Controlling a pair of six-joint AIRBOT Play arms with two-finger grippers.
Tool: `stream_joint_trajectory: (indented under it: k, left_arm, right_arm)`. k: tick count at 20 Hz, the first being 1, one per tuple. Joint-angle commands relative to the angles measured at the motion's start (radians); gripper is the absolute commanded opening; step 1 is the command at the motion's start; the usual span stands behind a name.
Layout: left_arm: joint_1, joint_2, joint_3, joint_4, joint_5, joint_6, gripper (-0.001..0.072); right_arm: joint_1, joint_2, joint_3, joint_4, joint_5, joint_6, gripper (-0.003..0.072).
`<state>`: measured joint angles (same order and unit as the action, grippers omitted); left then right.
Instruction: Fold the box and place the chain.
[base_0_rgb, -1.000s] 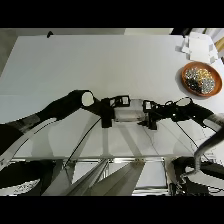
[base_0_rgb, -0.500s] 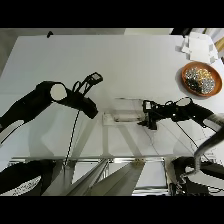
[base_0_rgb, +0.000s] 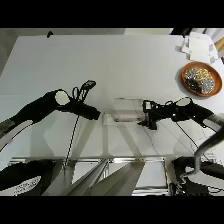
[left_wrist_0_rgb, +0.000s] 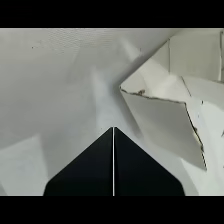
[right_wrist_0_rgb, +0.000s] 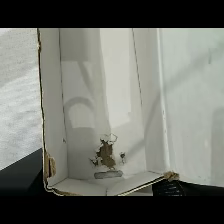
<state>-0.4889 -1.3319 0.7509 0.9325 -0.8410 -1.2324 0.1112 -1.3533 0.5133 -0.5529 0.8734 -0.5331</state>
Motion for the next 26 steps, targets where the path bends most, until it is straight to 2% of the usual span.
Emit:
stream_joint_trajectory:
  k: [1,8,11,20,21,22,23,24,25,26]
  left_arm:
    - [-0.016,-0.039,-0.005,-0.044,0.051,-0.007,0.0000]
    - [-0.035,-0.082,-0.005,-0.057,0.067,-0.006,0.0004]
    - [-0.048,-0.082,-0.005,-0.102,0.068,0.019,0.0003]
    - [-0.071,-0.010,-0.002,-0.200,0.080,0.047,0.0008]
    - [-0.082,-0.009,-0.002,-0.219,0.091,0.048,0.0017]
    - [-0.090,-0.009,-0.001,-0.236,0.101,0.059,0.0080]
    - [-0.097,-0.010,0.001,-0.249,0.105,0.061,0.0109]
    - [-0.101,-0.009,0.005,-0.257,0.105,0.062,0.0113]
    - [-0.105,-0.009,0.006,-0.266,0.104,0.062,0.0187]
    - [-0.108,-0.009,0.006,-0.274,0.104,0.061,0.0217]
  right_arm:
    - [0.000,0.000,0.000,0.000,0.000,0.000,0.0415]
    - [0.000,0.000,0.000,0.000,0.001,0.001,0.0415]
    - [0.000,0.000,0.000,0.000,0.001,0.000,0.0415]
    - [0.000,0.000,0.000,0.000,0.001,0.000,0.0415]
    - [0.000,0.000,0.000,0.000,0.000,0.000,0.0415]
    - [0.000,0.000,0.000,0.000,0.001,0.000,0.0415]
    - [0.000,0.000,0.000,0.000,0.001,0.000,0.0415]
    - [0.000,0.000,0.000,0.000,0.001,0.000,0.0415]
    - [0.000,0.000,0.000,0.000,0.001,0.000,0.0415]
    - [0.000,0.000,0.000,0.000,0.001,0.000,0.0415]
